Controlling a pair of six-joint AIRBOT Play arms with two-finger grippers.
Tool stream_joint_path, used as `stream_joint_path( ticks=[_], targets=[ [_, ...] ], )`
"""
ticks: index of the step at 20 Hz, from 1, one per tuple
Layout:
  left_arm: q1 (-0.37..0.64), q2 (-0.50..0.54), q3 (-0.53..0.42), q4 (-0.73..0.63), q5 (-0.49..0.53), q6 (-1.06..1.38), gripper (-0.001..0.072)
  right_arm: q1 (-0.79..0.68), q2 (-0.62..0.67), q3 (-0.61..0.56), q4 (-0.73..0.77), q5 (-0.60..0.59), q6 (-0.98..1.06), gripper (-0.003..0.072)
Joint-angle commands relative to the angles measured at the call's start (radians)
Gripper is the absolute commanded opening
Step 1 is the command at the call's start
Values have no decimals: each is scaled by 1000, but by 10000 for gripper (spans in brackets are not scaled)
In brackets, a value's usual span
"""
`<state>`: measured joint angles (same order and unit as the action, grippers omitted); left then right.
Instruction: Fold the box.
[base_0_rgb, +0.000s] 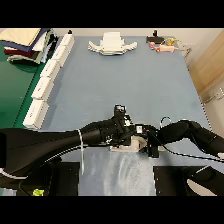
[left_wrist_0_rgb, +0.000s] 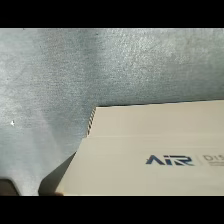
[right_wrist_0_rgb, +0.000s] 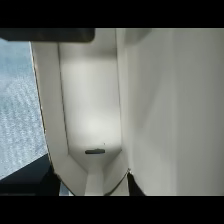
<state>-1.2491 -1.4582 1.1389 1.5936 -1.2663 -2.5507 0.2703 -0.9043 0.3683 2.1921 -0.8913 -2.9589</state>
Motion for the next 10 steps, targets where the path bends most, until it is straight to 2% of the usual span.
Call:
stream_joint_path(
  ticks=[1,2,3,4,10],
  targets=[
    [-9,-5,10,11,-28,-4,20,0,0,0,3,0,0,483],
    [-9,-5,13,11,-26,-5,263,0,0,0,3,0,0,483],
    [-9,-5,14,11,-26,-11,546,0,0,0,3,0,0,482],
    [-8,-5,15,11,-34,-16,600,0,0,0,3,0,0,482],
    [-6,-9,15,25,-34,-16,598,0,0,0,3,0,0,482]
  ],
)
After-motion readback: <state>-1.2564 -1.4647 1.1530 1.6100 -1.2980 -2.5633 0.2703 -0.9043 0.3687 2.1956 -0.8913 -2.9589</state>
